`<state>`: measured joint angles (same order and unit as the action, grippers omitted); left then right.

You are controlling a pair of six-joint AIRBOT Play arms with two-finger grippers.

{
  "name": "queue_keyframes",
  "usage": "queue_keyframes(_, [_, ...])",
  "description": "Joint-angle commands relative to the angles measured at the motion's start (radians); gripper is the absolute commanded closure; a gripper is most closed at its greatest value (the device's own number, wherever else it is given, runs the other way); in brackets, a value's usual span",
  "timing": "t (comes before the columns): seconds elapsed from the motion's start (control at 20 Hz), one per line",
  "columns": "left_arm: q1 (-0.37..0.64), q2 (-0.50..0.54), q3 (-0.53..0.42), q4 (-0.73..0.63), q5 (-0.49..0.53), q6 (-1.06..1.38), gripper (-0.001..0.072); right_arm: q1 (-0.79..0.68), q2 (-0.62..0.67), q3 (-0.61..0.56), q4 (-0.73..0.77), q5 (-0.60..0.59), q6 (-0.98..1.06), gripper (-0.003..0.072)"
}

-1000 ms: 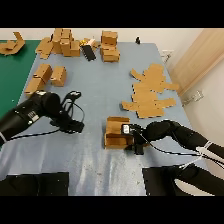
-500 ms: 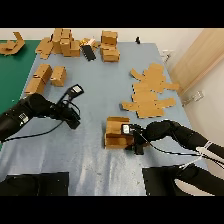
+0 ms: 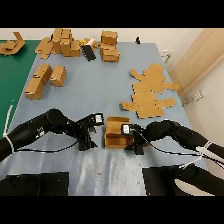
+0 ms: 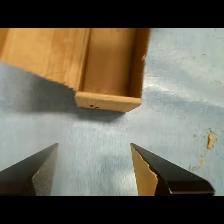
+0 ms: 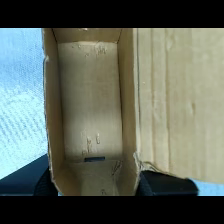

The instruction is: Fold the box.

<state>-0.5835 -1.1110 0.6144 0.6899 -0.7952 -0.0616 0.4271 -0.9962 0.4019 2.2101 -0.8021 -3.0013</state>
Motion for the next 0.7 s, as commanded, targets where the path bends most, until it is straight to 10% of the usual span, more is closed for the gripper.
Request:
queue_keyframes(0.0, [-0.035, -0.048, -0.009, -0.137, 0.04, 0.145, 0.0012, 0.001, 0.0, 0.0, 0.0, 0.0, 0.0, 0.0235])
queue_keyframes(0.65, [-0.094, -0.117, -0.008, -0.199, 0.09, 0.19, 0.0012, 0.001, 0.0, 0.0, 0.0, 0.0, 0.0, 0.0235])
